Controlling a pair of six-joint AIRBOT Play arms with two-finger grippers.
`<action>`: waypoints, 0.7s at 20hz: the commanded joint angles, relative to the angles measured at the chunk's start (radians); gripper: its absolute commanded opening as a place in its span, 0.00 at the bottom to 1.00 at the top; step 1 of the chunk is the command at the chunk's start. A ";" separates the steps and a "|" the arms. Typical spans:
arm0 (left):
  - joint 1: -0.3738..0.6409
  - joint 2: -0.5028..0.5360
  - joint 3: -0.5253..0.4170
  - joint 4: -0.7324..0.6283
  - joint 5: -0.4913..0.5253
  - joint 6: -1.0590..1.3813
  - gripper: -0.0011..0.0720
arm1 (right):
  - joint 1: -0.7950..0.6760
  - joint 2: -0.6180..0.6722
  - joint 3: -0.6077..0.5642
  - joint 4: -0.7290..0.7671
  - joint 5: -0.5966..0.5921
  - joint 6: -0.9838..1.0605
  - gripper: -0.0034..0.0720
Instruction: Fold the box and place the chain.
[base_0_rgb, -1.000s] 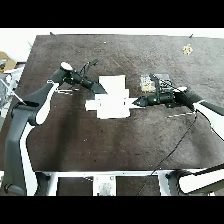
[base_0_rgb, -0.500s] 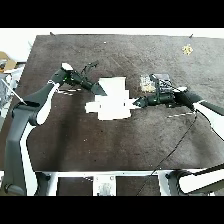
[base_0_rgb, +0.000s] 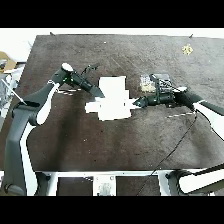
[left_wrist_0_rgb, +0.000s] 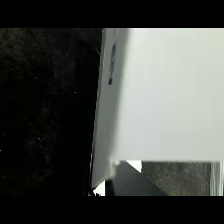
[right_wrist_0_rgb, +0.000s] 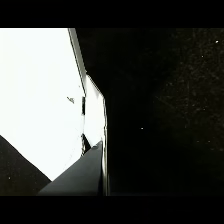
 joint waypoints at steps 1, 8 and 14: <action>0.000 0.000 0.001 -0.041 0.015 0.010 0.18 | 0.001 -0.001 0.001 0.000 0.000 0.001 0.05; 0.000 0.000 0.001 -0.044 0.023 0.035 0.03 | -0.002 0.000 0.001 0.001 0.001 -0.001 0.20; 0.000 0.005 0.026 -0.041 0.053 0.322 0.03 | -0.078 0.116 0.001 0.006 0.030 -0.050 0.64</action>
